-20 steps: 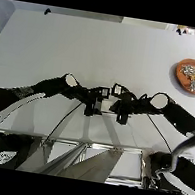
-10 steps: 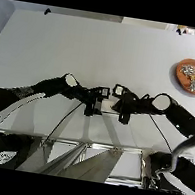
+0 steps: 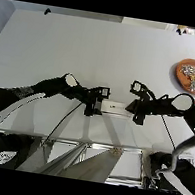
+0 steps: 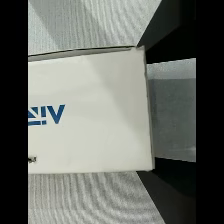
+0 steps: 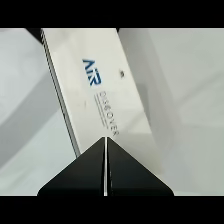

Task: Fold the box and place the chain.

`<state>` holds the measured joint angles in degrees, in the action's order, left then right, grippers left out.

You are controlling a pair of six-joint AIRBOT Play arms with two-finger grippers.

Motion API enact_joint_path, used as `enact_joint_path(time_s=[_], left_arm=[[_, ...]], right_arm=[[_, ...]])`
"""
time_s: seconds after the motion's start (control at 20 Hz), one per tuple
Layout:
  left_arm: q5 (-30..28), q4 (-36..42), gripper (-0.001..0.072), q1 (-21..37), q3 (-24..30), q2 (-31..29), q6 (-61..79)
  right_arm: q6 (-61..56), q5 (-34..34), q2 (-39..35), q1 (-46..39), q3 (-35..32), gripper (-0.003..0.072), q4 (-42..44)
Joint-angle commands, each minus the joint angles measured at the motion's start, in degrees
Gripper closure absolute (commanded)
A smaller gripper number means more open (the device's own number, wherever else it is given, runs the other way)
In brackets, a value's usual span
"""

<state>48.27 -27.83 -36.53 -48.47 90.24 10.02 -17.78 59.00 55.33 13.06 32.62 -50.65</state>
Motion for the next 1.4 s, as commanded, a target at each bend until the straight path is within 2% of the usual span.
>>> enact_joint_path(time_s=[0.0, 0.55, 0.8, 1.0, 1.1, 1.2, 1.35], left_arm=[[-0.02, -0.02, 0.0497, 0.0, 0.0, -0.04, 0.04], [-0.02, -0.02, 0.0497, 0.0, 0.0, -0.04, 0.04], [0.0, -0.02, 0.0497, 0.0, 0.0, -0.04, 0.04], [-0.02, -0.02, 0.0497, 0.0, 0.0, -0.04, 0.04], [-0.02, -0.02, 0.0497, 0.0, 0.0, -0.04, 0.04], [-0.02, -0.02, 0.0497, 0.0, 0.0, -0.04, 0.04], [-0.02, -0.02, 0.0497, 0.0, 0.0, -0.04, 0.04]], right_arm=[[-0.22, 1.18, -0.26, -1.88, -1.73, 0.0673, -1.88], [-0.24, -2.21, -0.26, -1.88, -5.92, 0.0673, -3.39], [-0.24, -2.86, -1.38, -1.88, -5.31, 0.0673, -2.67], [-1.92, -1.36, -6.21, -1.88, -2.32, 0.0673, -2.71], [-6.45, -0.44, -8.61, -1.88, -0.33, 0.0671, -3.74], [-17.09, 2.89, -9.38, -1.88, 2.51, 0.0671, -8.7], [-41.16, 10.86, -9.35, -2.51, 6.1, 0.0671, -25.22]])
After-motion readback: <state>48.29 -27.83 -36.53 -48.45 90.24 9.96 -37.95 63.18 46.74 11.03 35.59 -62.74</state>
